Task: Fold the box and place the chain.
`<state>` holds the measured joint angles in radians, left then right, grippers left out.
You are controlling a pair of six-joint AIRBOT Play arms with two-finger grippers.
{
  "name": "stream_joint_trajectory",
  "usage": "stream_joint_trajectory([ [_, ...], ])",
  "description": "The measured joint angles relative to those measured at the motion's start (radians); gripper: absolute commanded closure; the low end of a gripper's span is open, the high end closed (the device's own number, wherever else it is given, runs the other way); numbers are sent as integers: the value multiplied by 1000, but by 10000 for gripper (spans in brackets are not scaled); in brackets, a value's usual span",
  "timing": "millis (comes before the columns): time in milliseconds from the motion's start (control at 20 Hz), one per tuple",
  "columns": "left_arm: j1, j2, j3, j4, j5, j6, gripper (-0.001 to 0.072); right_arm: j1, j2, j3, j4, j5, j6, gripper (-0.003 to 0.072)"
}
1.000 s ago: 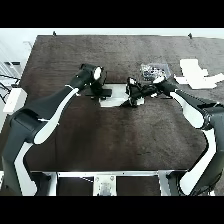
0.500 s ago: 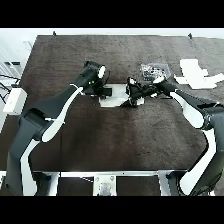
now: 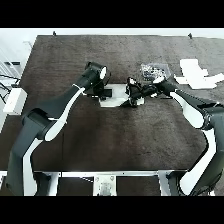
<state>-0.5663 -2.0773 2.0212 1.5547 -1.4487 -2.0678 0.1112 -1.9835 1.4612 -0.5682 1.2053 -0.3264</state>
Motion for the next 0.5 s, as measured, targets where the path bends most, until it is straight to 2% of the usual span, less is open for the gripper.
stream_joint_trajectory([
  [150, 0, -2, 1, 1, -5, 0, 494, 0, 0, 0, 0, 0, 0, 112],
  [250, 0, -3, 1, 0, -7, -1, 595, 0, 0, 0, 1, 1, 0, 112],
  [300, -1, -3, 1, -2, -11, -2, 604, 1, 0, 0, 2, 1, 0, 112],
  [350, -1, -3, 1, -5, -13, -3, 685, 1, 0, 0, 1, 2, 0, 112],
  [500, 0, -3, 2, -13, -7, -6, 691, 1, 0, 0, -1, 2, 1, 112],
])
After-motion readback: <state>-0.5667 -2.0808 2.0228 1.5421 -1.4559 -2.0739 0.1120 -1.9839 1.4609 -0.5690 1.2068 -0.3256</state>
